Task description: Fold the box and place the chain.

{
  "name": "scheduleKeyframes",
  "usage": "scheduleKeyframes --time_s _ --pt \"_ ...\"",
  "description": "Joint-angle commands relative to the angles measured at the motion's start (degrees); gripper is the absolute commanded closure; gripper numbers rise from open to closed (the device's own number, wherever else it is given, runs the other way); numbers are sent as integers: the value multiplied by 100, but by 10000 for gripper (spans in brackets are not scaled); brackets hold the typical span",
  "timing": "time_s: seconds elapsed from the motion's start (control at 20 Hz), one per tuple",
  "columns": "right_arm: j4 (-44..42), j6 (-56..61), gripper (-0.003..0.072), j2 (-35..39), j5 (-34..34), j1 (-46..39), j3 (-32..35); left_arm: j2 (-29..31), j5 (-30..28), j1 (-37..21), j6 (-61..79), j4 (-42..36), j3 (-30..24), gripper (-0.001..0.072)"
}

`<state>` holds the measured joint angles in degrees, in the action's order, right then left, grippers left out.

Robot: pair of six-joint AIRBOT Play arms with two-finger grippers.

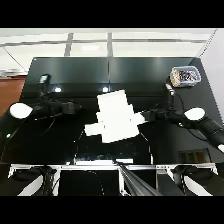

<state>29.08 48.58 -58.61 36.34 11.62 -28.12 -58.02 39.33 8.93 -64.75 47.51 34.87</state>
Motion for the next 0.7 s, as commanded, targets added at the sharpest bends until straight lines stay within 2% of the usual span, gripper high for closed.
scheduleKeyframes --time_s 0.0,0.15,0.2,0.35,0.4,0.45,0.55,0.6,0.65 --pt "-52 118 670 24 -466 579 90 -1353 817 262 254 -767 710 -4" --pt "-52 118 669 24 -466 629 90 -2767 2273 83 1043 -1982 1499 -4" --pt "-52 118 669 24 -463 629 90 -3180 2695 83 1165 -2144 1753 -4" --pt "-52 116 669 24 -446 629 90 -3915 3543 306 1672 -2114 2321 25" --pt "-52 116 669 24 -439 629 90 -4061 3886 389 1987 -2094 2463 66" --pt "-52 116 669 24 -424 629 90 -4201 4232 466 2218 -1989 2618 145" --pt "-52 116 669 24 -417 629 90 -4325 4470 608 2361 -1438 2848 223" --pt "-52 116 669 24 -417 629 90 -4323 4468 660 2461 -1139 2916 226" --pt "-52 116 669 24 -417 629 90 -4323 4468 691 2465 -901 2975 275"
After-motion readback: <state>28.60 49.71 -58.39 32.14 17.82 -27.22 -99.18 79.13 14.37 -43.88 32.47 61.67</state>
